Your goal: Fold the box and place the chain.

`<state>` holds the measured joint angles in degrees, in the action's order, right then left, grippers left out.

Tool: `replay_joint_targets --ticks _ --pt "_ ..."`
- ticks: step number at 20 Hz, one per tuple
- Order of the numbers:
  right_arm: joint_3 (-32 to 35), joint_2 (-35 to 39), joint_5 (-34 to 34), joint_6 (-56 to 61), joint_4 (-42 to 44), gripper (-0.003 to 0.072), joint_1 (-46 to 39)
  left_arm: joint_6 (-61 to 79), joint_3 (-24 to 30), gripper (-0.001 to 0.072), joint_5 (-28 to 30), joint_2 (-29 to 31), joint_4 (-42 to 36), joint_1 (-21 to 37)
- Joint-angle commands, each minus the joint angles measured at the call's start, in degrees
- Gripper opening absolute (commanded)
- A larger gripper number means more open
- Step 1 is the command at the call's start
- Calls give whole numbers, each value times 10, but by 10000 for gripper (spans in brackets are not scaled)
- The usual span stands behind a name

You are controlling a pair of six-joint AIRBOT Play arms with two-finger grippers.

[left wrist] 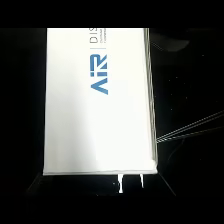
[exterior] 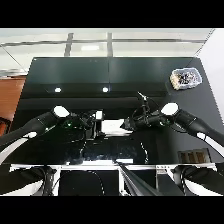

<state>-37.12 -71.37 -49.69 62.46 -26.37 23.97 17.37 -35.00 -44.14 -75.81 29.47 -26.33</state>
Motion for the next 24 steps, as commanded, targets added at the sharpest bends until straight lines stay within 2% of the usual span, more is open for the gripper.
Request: replay_joint_targets --ticks 1,4,8,9,11,14,17,20,24 --pt "0 -2 9 3 -9 13 2 0 0 480 2 0 -2 0" --pt "0 2 -11 4 -5 13 2 0 0 480 2 0 -2 0" --pt "-29 63 -108 4 -12 13 -35 0 0 481 2 2 -2 1" --pt "-43 85 -136 4 -19 13 -57 0 -1 508 4 5 -2 1" --pt "-71 130 -191 7 -47 13 -112 -24 -9 712 4 14 -1 1" --pt "-90 187 -241 30 -87 13 -209 -87 -25 712 -1 46 38 3" --pt "-90 216 -263 54 -52 13 -268 -210 -43 710 -13 82 141 3" --pt "-90 219 -257 45 -54 13 -275 -245 -73 709 -59 85 143 -7" --pt "-90 219 -245 37 -54 13 -274 -290 -125 708 -30 60 150 -54"
